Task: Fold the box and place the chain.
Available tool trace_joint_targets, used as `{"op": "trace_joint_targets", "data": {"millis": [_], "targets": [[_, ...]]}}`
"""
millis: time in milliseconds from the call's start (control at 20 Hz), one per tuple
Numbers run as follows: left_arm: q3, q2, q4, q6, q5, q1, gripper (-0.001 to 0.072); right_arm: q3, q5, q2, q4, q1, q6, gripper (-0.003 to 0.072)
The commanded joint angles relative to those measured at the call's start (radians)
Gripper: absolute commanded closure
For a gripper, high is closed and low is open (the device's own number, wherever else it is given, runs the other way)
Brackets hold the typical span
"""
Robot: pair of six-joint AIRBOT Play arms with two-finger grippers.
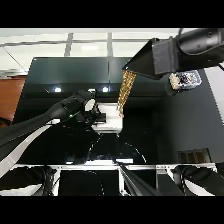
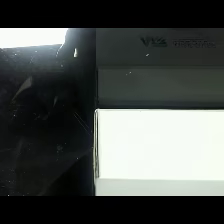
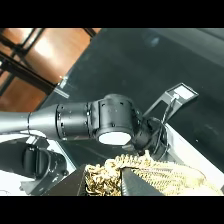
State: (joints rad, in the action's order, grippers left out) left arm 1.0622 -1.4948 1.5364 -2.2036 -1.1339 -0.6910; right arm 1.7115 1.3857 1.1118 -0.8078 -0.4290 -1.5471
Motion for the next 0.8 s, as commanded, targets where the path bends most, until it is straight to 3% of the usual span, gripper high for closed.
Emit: {"op": "trace_joint_targets", "data": {"millis": [0,500,750], "targets": [[0.000,0.000,0.000,0.000,-0.001,0.000,0.0684,0.000,-0.022,0.029,0.021,-0.008,0.000,0.0675],[0.000,0.000,0.000,0.000,0.000,0.000,0.0683,0.000,-0.103,0.045,0.121,-0.007,0.024,0.0675],[0.000,0.000,0.000,0.000,-0.001,0.000,0.0684,-0.002,-0.014,0.073,-0.042,-0.054,-0.002,0.0674]]}}
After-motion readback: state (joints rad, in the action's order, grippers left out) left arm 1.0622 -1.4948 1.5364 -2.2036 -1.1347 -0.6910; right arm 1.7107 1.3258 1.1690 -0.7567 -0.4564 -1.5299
